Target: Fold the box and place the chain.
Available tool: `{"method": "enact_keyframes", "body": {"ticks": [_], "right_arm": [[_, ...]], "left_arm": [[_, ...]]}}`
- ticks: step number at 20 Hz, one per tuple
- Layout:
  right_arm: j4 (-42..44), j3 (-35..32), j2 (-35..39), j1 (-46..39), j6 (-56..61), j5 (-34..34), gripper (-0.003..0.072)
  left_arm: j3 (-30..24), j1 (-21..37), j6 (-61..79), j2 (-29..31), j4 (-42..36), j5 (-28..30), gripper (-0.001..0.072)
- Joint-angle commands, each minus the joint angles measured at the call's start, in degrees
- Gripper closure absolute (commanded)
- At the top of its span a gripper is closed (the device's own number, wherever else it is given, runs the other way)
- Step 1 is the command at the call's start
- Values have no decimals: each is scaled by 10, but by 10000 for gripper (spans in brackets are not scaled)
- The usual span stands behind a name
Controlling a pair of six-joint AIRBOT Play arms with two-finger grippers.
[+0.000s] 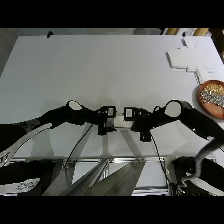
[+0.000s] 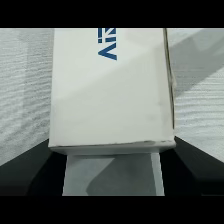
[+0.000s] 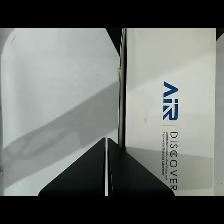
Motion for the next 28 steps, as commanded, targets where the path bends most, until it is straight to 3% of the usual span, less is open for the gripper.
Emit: {"method": "enact_keyframes", "body": {"ticks": [1, 7, 11, 15, 28], "right_arm": [[3, -3, 4, 0, 0, -7, 671], [49, -3, 72, 0, -45, -36, 671], [48, -3, 38, 0, -45, -62, 670], [47, -3, -3, 0, -45, -33, 671], [1, -23, -3, 0, -45, -52, 671]], "left_arm": [[0, 0, 1, 0, 1, -1, 561], [0, 0, 1, 0, 1, -1, 561], [0, 0, 1, 0, 1, -1, 561], [0, 0, 1, 0, 1, -1, 561], [0, 0, 1, 0, 1, -1, 561]]}}
